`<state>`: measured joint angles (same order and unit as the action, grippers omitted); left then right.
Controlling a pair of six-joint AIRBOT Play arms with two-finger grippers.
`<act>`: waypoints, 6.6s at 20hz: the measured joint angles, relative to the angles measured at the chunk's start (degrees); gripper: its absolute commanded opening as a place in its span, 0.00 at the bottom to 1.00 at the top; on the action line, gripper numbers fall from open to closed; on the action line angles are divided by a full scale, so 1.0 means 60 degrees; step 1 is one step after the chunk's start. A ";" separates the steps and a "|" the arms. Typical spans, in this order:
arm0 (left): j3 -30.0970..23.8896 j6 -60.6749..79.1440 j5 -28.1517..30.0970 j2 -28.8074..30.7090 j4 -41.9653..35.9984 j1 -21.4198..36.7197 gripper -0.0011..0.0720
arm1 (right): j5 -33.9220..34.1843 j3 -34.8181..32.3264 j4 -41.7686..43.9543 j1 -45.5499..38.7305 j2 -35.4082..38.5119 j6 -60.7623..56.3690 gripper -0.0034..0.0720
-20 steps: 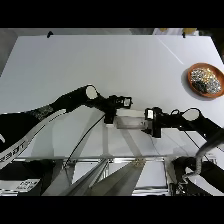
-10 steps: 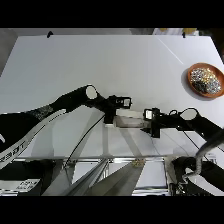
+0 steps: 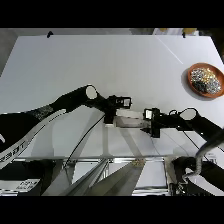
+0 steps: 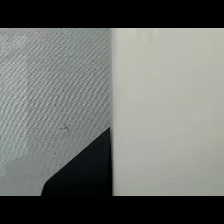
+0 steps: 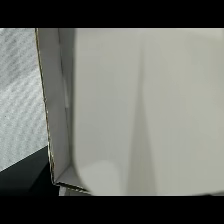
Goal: Fold the box and place the chain.
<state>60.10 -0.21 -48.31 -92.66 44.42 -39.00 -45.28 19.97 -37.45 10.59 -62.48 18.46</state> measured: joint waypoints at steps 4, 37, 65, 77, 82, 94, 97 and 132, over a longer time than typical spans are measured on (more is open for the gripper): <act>0.0000 0.0000 0.0004 0.0000 0.0000 0.0000 0.03 | 0.0004 0.0000 -0.0007 0.0000 0.0000 0.0000 0.52; -0.0004 -0.1461 -0.1166 0.1326 0.1362 0.0503 0.76 | 0.0004 -0.0015 -0.0004 0.0011 -0.0011 -0.0018 0.52; -0.0004 -0.9045 0.3610 0.1596 0.2342 -0.1982 0.02 | -0.0011 -0.0015 -0.0007 0.0007 -0.0011 0.0004 0.52; -0.0004 -0.9431 0.1541 0.1402 0.2816 -0.1359 0.02 | -0.0047 -0.0015 -0.0033 0.0007 -0.0011 0.0011 0.52; -0.0004 -0.9424 -0.0907 0.2452 0.3424 -0.1173 0.02 | -0.0022 -0.0015 -0.0025 0.0007 -0.0011 0.0007 0.52; -0.1359 -0.8466 -0.1723 0.2725 0.3206 -0.0951 0.03 | -0.0026 -0.0015 -0.0011 0.0007 -0.0011 0.0004 0.52; -0.1734 -0.7996 -0.1632 0.2725 0.3246 -0.0678 0.08 | -0.0022 -0.0015 -0.0007 0.0007 -0.0011 -0.0004 0.52; -0.2728 -0.0714 0.1461 0.2484 0.0616 -0.0783 0.24 | -0.0029 -0.0015 -0.0011 0.0007 -0.0011 0.0000 0.52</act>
<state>43.72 -4.49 -39.55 -77.76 48.12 -43.70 -45.45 19.88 -37.52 10.63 -62.54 18.46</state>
